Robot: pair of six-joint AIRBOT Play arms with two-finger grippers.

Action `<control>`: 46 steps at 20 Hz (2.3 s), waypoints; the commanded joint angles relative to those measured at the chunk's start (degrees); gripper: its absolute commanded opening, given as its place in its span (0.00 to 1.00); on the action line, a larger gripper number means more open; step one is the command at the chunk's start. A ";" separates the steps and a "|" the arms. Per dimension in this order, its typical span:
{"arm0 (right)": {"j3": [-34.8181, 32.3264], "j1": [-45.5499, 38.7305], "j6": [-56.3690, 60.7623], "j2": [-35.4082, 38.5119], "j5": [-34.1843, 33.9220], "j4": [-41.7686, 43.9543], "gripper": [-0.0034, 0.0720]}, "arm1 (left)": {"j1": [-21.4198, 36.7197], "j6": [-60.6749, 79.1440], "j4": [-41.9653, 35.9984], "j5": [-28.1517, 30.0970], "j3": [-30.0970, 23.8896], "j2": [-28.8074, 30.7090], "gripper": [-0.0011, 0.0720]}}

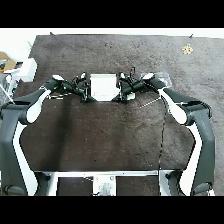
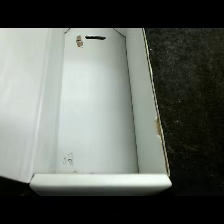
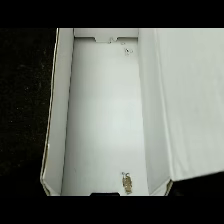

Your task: Fold the box and place the chain.

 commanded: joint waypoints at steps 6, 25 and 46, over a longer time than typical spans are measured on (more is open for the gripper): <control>0.00 0.00 0.02 0.02 0.07 0.02 0.45 | 0.00 0.02 -0.31 0.02 0.00 -0.02 0.63; 0.02 -0.24 14.14 9.25 -0.70 -25.53 0.95 | 0.00 0.02 -0.31 0.02 0.00 -0.02 0.64; 0.00 0.11 16.76 6.19 -14.60 6.80 0.05 | 0.00 0.04 -0.31 0.02 0.00 -0.02 0.64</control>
